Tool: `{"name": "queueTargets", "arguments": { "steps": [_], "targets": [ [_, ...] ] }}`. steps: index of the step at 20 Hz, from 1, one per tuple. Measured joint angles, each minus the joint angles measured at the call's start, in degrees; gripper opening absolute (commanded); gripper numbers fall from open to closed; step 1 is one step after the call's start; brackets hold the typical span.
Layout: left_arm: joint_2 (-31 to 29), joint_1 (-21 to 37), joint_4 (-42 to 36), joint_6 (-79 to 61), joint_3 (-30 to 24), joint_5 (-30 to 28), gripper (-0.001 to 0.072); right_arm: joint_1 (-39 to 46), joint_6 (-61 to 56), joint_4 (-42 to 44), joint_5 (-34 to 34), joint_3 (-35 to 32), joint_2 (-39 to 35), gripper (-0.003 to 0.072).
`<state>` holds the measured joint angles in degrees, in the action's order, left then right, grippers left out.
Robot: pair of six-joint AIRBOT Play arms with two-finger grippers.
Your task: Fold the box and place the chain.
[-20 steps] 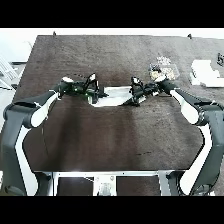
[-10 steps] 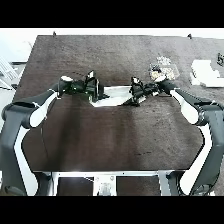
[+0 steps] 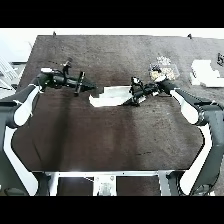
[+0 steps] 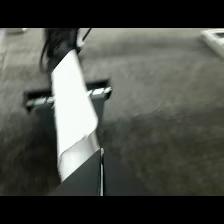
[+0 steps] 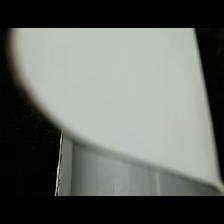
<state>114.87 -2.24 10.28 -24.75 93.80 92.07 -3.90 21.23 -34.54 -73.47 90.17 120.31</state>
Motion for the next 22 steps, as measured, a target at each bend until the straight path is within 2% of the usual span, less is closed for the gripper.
{"name": "queueTargets", "arguments": {
  "steps": [3, 6, 9, 14, 17, 22],
  "targets": [
    [-3.76, 0.37, 0.22, -0.26, -0.52, 3.52, 0.0015, 0.0, 0.0, 0.02, -0.02, 0.0, 0.0, 0.0456],
    [-9.27, -2.49, 1.88, -0.57, -3.82, 1.2, 0.0015, 0.0, 0.0, 0.02, -0.02, 0.0, 0.0, 0.0456],
    [-13.11, -6.99, 4.9, -1.25, -8.5, -6.49, 0.0016, 0.0, 0.0, 0.0, -0.02, 0.0, 0.0, 0.0457],
    [-14.86, -14.23, 8.55, -2.32, -14.69, -22.64, 0.0016, 0.0, 0.0, 0.0, -0.02, 0.0, 0.0, 0.0456],
    [-13.88, -15.98, 6.99, -4.17, -15.93, -32.68, 0.0019, 0.0, 0.0, 0.0, -0.02, 0.0, 0.0, 0.0456],
    [-10.36, -16.98, 3.8, -7.37, -13.16, -42.56, 0.0019, 0.0, 0.0, 0.0, -0.02, 0.0, 0.0, 0.0456]
  ]
}}
